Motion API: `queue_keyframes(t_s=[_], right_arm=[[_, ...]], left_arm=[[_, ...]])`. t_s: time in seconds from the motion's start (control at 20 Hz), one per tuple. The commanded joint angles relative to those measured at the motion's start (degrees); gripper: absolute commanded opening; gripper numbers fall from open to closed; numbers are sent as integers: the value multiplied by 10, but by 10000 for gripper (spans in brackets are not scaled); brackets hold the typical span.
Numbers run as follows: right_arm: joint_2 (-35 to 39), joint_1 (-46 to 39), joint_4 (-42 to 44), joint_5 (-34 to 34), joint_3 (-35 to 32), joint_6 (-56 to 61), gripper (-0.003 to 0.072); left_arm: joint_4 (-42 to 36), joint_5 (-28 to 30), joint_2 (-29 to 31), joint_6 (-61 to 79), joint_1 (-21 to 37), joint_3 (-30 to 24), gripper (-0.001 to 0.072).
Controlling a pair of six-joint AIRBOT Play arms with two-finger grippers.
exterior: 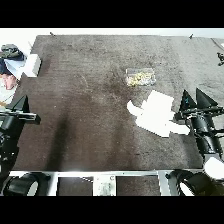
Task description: Fold the box and place the chain.
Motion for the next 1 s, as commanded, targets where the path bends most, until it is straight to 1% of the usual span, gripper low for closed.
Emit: queue_keyframes(t_s=[0.0,0.2,0.3,0.4,0.5,0.55,0.65,0.8,0.95], right_arm=[[0,0,-4,-5,0,0,416],[0,0,-1,-4,5,2,416],[-8,-1,25,6,28,2,416],[-49,-21,65,28,69,2,416],[-123,-77,107,94,131,2,416],[-164,-115,133,137,165,2,416],[-255,-210,168,267,235,12,416],[-377,-371,159,529,323,65,416],[-444,-517,128,745,368,131,417]], left_arm=[[0,0,0,0,0,0,10],[0,0,0,0,0,0,10],[0,0,0,0,0,0,10],[0,0,0,0,0,0,10],[0,0,0,0,0,0,10],[0,0,0,0,0,0,10],[0,0,0,0,0,0,10],[0,0,0,0,0,0,10],[0,0,0,0,0,0,10]])
